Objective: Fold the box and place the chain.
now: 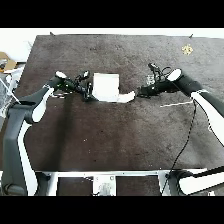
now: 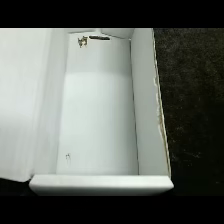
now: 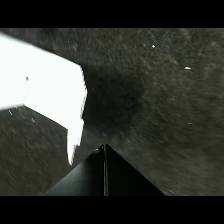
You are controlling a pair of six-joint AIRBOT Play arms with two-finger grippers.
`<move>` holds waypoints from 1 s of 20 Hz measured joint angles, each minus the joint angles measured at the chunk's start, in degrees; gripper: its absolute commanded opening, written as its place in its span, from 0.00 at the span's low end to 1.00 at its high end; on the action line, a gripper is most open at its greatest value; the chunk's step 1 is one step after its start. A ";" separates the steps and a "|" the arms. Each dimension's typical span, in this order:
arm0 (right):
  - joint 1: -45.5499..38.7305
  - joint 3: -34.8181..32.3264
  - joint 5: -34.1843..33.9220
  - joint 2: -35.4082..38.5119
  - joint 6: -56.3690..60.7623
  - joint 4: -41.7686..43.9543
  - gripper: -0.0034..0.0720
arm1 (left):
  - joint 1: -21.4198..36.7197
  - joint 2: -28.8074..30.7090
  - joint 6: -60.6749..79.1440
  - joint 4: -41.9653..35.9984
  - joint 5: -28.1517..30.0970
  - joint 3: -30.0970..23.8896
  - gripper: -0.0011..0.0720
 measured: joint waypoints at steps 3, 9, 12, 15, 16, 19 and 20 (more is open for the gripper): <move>-0.20 -3.06 -4.48 -0.17 -2.34 5.44 0.05 | 0.00 0.00 0.00 0.00 0.00 0.00 0.50; -0.15 -4.96 -5.57 -5.31 -14.05 22.03 0.50 | 0.00 0.00 0.02 -0.02 0.00 0.00 0.50; -0.15 -5.14 -3.80 -7.56 -19.41 29.29 0.50 | 0.00 0.00 0.02 -0.02 0.00 0.00 0.50; -0.17 -5.01 -1.92 -8.50 -23.69 36.15 0.50 | 0.00 0.00 0.02 -0.04 -0.02 0.00 0.50; -0.17 -4.76 -0.94 -8.66 -24.79 38.18 0.50 | 0.00 0.00 0.02 -0.04 -0.02 0.00 0.50; -0.17 -3.39 1.09 -8.94 -25.77 42.27 0.50 | 0.00 0.00 0.02 -0.02 0.00 0.00 0.50; -0.17 -2.93 1.62 -8.96 -25.66 42.84 0.50 | 0.00 0.00 0.02 -0.04 -0.02 0.00 0.50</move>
